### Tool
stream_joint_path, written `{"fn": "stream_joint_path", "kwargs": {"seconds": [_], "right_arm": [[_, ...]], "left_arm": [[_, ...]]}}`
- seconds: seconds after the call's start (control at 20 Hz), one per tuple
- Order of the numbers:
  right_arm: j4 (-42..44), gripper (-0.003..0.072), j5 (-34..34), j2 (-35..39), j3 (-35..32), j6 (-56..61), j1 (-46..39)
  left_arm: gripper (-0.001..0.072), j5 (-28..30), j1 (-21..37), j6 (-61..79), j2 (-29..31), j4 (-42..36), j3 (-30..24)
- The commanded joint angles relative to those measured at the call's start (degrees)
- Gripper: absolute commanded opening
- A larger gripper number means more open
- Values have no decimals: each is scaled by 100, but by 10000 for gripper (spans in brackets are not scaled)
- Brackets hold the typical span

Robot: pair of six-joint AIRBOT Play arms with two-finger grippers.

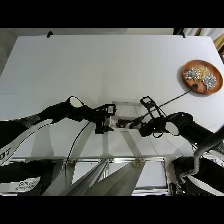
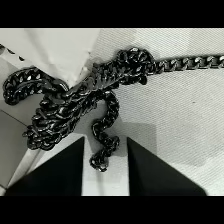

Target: Fold the box and place the chain.

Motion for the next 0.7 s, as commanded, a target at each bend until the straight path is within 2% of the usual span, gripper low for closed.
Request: {"fn": "stream_joint_path", "kwargs": {"seconds": [0.0,0.05,0.15,0.45,0.65], "right_arm": [[-15,110,-15,-70,-2,39,7],[-15,101,17,-70,-2,39,7],[-17,20,168,-70,-2,31,7],[-35,19,297,26,0,15,7],[-79,19,461,546,31,13,7]], "left_arm": [[394,2,4,0,4,2,2],[394,2,4,0,4,2,2],[394,2,4,0,4,2,2],[394,2,4,0,4,2,2],[394,2,4,0,4,2,2]]}}
